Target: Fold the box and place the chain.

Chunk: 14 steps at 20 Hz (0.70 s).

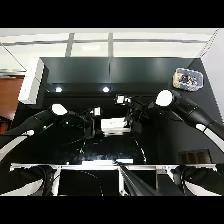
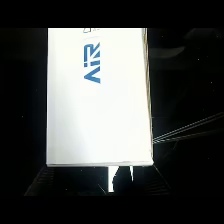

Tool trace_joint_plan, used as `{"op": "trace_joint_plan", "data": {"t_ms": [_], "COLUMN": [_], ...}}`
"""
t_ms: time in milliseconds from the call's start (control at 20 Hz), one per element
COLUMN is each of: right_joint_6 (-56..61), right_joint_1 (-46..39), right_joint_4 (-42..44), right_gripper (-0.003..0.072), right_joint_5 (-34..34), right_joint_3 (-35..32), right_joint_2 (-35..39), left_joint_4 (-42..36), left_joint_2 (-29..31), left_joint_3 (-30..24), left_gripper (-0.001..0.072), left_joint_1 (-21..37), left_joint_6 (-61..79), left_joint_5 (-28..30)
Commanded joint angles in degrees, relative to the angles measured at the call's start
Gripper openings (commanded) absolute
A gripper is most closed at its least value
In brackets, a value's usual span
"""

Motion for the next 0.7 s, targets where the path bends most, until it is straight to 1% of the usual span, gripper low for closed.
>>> {"op": "trace_joint_plan", "data": {"t_ms": [0, 400, 650], "right_joint_6": [0.0, 1.6, 5.0], "right_joint_1": [0.1, 0.0, -0.4], "right_joint_4": [-0.1, 0.4, 0.9], "right_gripper": [0.0317, 0.0318, 0.0318], "right_joint_5": [-0.3, -0.3, 0.2], "right_joint_3": [-0.2, 0.0, 0.0], "right_joint_2": [-0.4, -0.5, 2.0], "left_joint_4": [0.0, 0.0, 0.0], "left_joint_2": [0.0, 0.0, 0.0], "left_joint_3": [0.0, 0.0, 0.0], "left_gripper": [0.0478, 0.0478, 0.0478], "left_joint_1": [0.0, 0.0, 0.0], "left_joint_6": [0.0, 0.0, 0.0], "left_joint_5": [0.0, 0.0, 0.0]}}
